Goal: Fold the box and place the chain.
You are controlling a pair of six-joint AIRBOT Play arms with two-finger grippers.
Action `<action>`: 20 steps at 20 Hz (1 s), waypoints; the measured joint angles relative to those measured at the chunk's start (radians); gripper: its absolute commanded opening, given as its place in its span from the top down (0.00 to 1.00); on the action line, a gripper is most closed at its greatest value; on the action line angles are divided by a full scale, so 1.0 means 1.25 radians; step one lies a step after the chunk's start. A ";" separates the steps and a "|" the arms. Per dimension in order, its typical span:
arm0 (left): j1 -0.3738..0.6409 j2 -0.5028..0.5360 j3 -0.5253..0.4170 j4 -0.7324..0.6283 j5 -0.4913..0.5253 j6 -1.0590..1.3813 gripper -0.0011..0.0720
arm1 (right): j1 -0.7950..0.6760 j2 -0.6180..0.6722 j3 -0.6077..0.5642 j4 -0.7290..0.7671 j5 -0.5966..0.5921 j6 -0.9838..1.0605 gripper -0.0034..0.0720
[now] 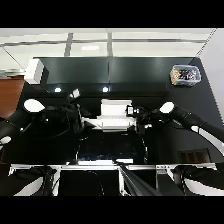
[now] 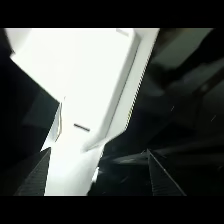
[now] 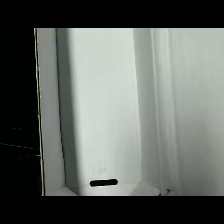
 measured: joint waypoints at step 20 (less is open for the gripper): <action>-0.165 -0.170 0.097 0.145 0.142 0.142 0.67 | 0.000 0.000 0.000 0.000 0.000 0.000 0.63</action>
